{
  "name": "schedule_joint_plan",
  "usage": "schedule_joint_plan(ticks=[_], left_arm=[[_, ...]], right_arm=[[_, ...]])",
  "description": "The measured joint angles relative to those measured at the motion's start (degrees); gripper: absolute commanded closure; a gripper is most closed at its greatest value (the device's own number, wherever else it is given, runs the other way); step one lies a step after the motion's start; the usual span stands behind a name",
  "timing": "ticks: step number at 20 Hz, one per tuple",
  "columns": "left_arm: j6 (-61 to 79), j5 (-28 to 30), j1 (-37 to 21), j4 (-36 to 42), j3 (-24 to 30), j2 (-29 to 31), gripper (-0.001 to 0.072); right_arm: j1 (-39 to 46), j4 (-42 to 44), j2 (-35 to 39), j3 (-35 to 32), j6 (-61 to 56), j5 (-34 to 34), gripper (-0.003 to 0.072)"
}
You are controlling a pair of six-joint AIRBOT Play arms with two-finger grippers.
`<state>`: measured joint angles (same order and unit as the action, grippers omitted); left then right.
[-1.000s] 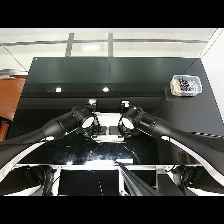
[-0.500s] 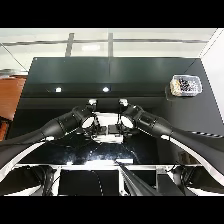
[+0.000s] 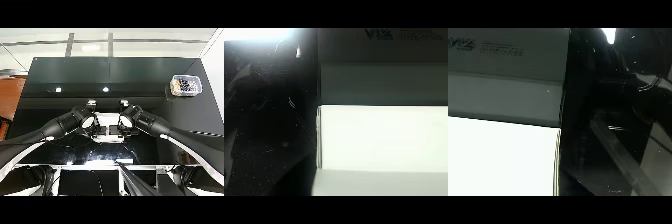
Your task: Fold the box and place the chain.
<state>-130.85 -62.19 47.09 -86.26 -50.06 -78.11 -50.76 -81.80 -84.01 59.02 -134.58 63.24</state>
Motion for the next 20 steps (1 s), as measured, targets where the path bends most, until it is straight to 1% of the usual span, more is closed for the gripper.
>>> schedule_joint_plan(ticks=[1, 2, 3, 4, 8, 12, 16, 20], left_arm=[[0.07, 0.04, 0.0, 0.0, 0.0, 0.0, 0.0678], [0.13, 0.11, 0.0, 0.0, 0.0, 0.0, 0.0678], [0.33, 0.22, 0.0, -0.04, 0.0, 0.0, 0.0677], [0.5, 0.26, 0.0, -0.04, 0.0, 0.0, 0.0677], [0.44, 0.42, 0.0, -0.04, 0.0, 0.0, 0.0678], [0.39, 0.48, 0.0, -0.07, 0.0, 0.0, 0.0678], [0.39, 0.52, 0.0, -0.11, 0.0, 0.0, 0.0677], [0.37, 0.52, 0.0, -0.11, 0.02, 0.0, 0.0678]], right_arm=[[0.0, 0.02, -0.02, 0.0, 0.11, -0.04, 0.0652], [0.0, 0.09, -0.07, 0.0, 0.2, -0.04, 0.0561], [0.0, 0.24, -0.15, -0.02, 0.7, -0.37, 0.0349], [-0.07, 0.7, -0.24, -0.07, 0.74, -1.05, 0.0312], [-0.04, 0.31, 0.44, -0.02, 1.22, -0.26, 0.0312], [0.04, -1.77, 4.39, -0.02, 4.04, 1.51, 0.0312], [0.79, -5.03, 13.35, -0.02, 6.71, 2.84, 0.0312], [5.44, -9.44, 23.43, -0.02, 7.89, 3.67, 0.0312]])
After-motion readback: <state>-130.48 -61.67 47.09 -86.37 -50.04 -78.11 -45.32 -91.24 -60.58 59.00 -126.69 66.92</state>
